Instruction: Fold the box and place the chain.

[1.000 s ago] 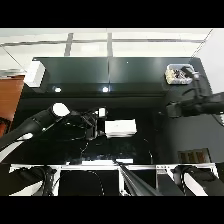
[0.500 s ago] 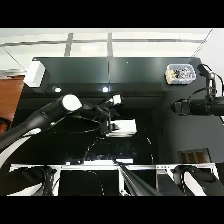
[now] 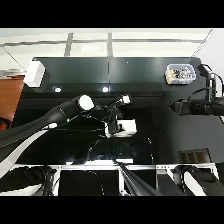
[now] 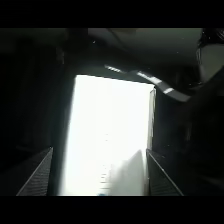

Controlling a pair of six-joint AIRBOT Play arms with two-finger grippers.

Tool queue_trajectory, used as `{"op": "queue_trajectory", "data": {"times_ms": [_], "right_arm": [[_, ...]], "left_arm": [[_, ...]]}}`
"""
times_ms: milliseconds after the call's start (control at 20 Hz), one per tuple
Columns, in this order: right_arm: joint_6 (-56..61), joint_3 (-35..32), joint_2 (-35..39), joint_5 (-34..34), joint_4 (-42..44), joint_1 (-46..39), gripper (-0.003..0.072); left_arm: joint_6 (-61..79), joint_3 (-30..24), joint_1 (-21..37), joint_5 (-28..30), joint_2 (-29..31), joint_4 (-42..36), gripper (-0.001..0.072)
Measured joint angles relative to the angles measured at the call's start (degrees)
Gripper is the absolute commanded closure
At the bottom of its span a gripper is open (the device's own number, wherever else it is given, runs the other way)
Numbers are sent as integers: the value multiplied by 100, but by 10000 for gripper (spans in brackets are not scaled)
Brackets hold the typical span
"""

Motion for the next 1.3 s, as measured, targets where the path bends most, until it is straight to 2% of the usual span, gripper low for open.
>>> {"op": "queue_trajectory", "data": {"times_ms": [600, 1050, 1100, 1150, 1200, 1250, 1300], "right_arm": [[-11, -98, 0, -96, -4, 0, 673], [-7, -105, 0, -120, -2, 0, 672], [-7, -105, 0, -131, -2, 0, 673], [-4, -105, 0, -131, -4, 0, 672], [-4, -105, 0, -133, -2, 0, 672], [-2, -105, 0, -136, -4, 0, 672], [-2, -105, 0, -138, -2, 0, 672]], "left_arm": [[-66, 109, -125, -417, -66, 354, -7], [-1231, 116, -553, -271, -197, 1532, -3], [-1346, 118, -614, -205, -214, 1655, 35], [-1425, 133, -675, -155, -227, 1779, 155], [-1543, 179, -741, -131, -238, 1939, 387], [-1655, 256, -789, -133, -243, 2124, 420], [-1880, 369, -822, -214, -240, 2356, 419]]}}
